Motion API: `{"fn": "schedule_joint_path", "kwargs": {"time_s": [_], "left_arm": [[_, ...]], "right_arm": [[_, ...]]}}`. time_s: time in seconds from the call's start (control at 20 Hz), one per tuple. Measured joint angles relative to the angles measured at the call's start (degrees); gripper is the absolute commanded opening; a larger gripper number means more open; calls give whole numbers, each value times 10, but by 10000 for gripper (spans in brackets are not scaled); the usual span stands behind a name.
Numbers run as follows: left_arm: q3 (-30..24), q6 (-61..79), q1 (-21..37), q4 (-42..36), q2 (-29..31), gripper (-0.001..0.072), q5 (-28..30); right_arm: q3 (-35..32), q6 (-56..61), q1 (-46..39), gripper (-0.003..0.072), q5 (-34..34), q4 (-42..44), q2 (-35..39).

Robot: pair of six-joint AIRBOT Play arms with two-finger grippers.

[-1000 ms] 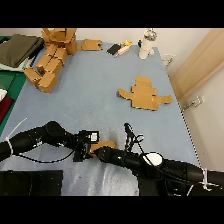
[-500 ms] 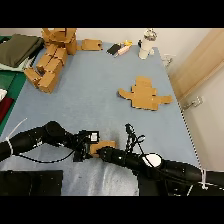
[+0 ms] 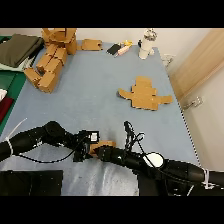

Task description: Fold the box.

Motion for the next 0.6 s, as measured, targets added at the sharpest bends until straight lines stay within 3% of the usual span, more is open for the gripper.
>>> {"fn": "schedule_joint_path", "kwargs": {"time_s": [0.3, 0.6], "left_arm": [[0, 0, 0, 0, 0, 503, 0], [0, 1, 0, 0, 0, 503, 1]], "right_arm": [[10, -81, -20, 2, -66, -17, 28], [21, -379, -96, 3, -156, 134, 23]]}}
